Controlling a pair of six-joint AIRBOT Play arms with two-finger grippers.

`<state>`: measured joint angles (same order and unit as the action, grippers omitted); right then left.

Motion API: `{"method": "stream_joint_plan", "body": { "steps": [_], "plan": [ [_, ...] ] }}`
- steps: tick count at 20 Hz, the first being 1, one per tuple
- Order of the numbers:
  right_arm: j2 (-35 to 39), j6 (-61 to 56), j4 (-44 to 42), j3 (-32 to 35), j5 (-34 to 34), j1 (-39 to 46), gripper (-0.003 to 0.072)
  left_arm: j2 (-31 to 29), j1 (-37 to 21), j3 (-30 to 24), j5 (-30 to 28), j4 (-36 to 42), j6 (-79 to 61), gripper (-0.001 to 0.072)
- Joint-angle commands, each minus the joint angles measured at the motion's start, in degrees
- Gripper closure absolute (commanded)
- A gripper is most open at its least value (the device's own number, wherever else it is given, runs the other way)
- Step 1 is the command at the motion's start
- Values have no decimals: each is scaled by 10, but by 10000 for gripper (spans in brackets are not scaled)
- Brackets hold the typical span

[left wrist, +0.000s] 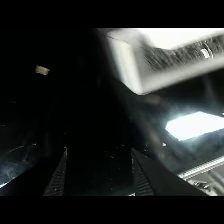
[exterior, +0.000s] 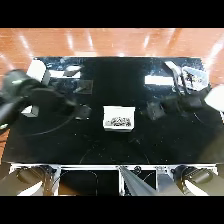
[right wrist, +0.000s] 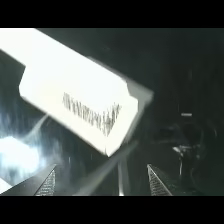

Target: Fold the box and place the chain.

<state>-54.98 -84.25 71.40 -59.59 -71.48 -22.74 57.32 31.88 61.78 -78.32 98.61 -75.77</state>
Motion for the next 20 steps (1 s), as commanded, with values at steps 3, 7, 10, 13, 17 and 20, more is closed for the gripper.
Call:
{"method": "stream_joint_plan", "body": {
  "steps": [3,7,10,13,17,20],
  "plan": [
    [-285,130,-11,-259,-10,-1,-34,-145,-127,-159,92,166,-103,143],
    [-423,252,-25,-336,-78,-13,-34,-147,-110,-209,107,163,-143,68],
    [-433,298,-58,-337,-113,-13,-34,-146,-110,-214,121,163,-146,70],
    [-433,329,-69,-337,-167,-14,-34,-146,-110,-214,157,163,-153,71],
    [-433,343,-70,-336,-212,-14,-34,-130,-110,-214,187,163,-153,71],
    [-432,372,-117,-336,-227,-14,-34,-111,-110,-214,189,163,-153,72]
  ]
}}
